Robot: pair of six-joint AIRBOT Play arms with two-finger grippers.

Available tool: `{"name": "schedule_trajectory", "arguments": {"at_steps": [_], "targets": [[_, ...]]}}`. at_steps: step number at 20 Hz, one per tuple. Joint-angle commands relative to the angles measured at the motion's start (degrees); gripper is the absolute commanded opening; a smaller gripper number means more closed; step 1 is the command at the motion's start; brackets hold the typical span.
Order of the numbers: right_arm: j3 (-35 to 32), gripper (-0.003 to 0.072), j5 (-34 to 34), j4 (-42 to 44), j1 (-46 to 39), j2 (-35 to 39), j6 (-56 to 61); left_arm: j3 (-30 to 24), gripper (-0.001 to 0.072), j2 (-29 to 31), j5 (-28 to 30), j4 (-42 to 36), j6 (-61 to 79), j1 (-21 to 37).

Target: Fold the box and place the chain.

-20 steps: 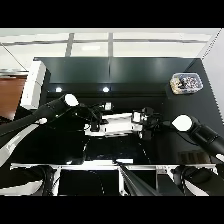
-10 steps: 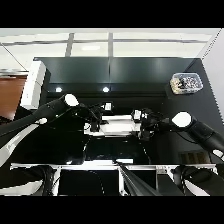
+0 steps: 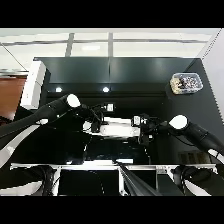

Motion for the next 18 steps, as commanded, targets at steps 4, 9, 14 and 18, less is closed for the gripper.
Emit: {"name": "schedule_trajectory", "arguments": {"at_steps": [4, 9, 14, 18], "targets": [[-0.6, 0.0703, -1.7, 0.9, 0.0, -4.3, -5.0, 0.1, 0.0026, -0.1, 1.7, 2.1, -1.3, -0.4], [-0.6, 0.0702, -2.3, 5.1, 0.0, -5.0, -9.3, 0.1, 0.0026, -0.1, 1.7, 2.1, -1.3, -0.4], [-0.6, 0.0702, -2.7, 5.1, 0.0, -5.2, -9.2, 0.1, 0.0026, -0.1, 1.7, 2.1, -1.3, -0.4], [-0.5, 0.0702, -2.7, 5.0, 0.0, -5.7, -9.2, 0.1, 0.0026, -0.1, 1.7, 2.1, -1.3, -0.4]]}}
